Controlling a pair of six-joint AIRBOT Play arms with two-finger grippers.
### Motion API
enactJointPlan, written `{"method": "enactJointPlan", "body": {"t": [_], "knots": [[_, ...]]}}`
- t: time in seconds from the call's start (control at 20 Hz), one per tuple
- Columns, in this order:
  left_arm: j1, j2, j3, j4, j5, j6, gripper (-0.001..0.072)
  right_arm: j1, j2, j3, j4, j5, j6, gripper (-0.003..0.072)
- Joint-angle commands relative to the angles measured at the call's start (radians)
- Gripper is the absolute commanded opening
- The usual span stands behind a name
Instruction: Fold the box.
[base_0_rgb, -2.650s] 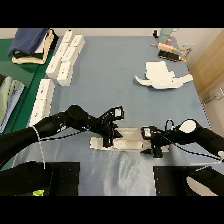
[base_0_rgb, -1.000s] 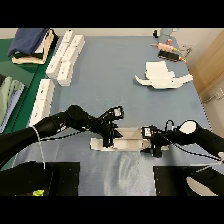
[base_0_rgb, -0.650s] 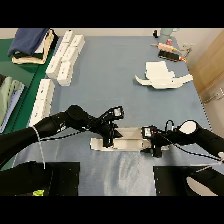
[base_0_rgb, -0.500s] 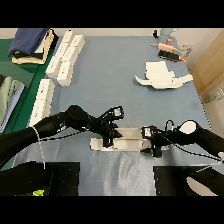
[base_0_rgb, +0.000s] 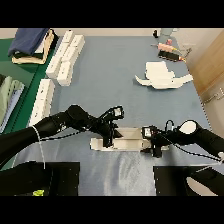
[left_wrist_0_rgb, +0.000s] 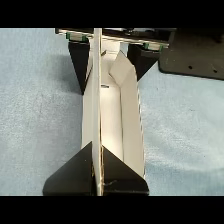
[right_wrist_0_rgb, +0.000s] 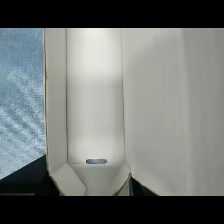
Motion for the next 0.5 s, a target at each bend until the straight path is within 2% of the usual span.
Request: {"method": "enactJointPlan", "body": {"t": [0.0,0.05,0.1,0.15,0.3,0.45], "knots": [[0.001,0.002,0.001,0.002,-0.012,-0.013,0.0019,0.000,0.000,0.001,0.000,0.000,0.000,0.0452],[0.002,0.002,0.001,0.002,-0.012,-0.026,0.0058,0.000,0.000,0.001,0.000,0.000,0.000,0.0452],[0.002,0.002,0.001,0.002,-0.010,-0.026,0.0324,0.000,0.000,0.000,0.000,0.000,0.000,0.0452],[0.002,0.002,0.002,0.002,-0.008,-0.034,0.0507,0.000,0.000,0.001,0.000,0.000,0.000,0.0452],[0.003,0.027,0.002,0.049,-0.012,-0.117,0.0504,0.000,0.000,0.000,0.000,0.000,0.000,0.0452],[0.003,0.119,0.002,0.313,-0.063,-0.419,0.0513,0.000,0.000,0.000,0.000,0.000,0.000,0.0452]]}}
